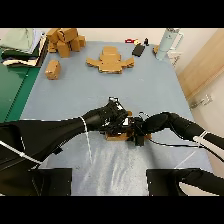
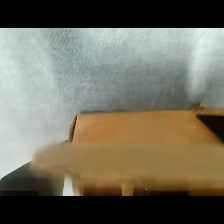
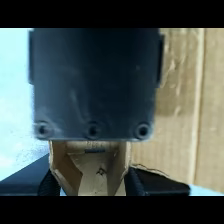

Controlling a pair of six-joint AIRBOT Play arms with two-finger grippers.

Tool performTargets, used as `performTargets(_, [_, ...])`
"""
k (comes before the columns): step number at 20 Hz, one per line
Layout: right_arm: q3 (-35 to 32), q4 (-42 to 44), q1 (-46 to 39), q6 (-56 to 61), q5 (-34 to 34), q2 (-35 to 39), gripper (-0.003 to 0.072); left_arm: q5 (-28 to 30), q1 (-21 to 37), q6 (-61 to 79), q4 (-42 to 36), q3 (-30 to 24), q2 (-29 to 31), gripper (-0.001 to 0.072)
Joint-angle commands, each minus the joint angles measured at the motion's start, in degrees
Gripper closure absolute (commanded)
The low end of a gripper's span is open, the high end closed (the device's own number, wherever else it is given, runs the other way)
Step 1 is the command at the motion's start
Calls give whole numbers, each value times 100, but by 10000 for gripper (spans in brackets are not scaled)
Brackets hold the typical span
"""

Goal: Fold the box.

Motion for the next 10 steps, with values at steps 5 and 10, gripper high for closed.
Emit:
performTargets(5, [-2, 17, 0, 17, 2, 0, 244, -813, 227, 396, -389, 243, 35, 238])
performTargets(10, [0, 17, 0, 17, 2, 0, 244, -844, 1008, 1740, -2131, 249, 37, 238])
